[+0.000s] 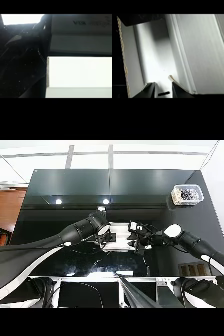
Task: Fold the box and place the chain.
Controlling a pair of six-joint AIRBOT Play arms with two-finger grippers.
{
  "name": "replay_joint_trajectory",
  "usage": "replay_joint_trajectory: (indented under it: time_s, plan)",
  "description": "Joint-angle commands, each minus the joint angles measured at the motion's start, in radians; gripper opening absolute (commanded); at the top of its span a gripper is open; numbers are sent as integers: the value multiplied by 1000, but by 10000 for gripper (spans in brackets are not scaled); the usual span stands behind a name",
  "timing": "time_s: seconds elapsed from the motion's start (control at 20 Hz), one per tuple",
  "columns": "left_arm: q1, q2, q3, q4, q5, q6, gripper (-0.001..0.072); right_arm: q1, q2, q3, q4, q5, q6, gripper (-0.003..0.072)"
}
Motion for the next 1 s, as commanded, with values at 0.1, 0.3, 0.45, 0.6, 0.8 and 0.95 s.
replay_joint_trajectory:
  time_s: [0.1,0.3,0.45,0.6,0.8,0.95]
  plan:
    - [-1,-1,0,-3,1,2,27,1,-14,-1,27,-4,-1,419]
    - [-1,-1,0,-4,0,2,27,1,-14,-1,27,9,0,182]
    - [-1,-1,0,-6,-2,2,27,0,-14,-1,24,-1,0,369]
    - [0,-1,0,-6,-2,2,28,-2,-11,0,-19,0,23,56]
    - [0,-1,0,-6,-2,2,27,-90,68,21,-198,90,400,56]
    - [0,-1,0,-6,-3,2,28,-274,151,63,-333,358,700,55]
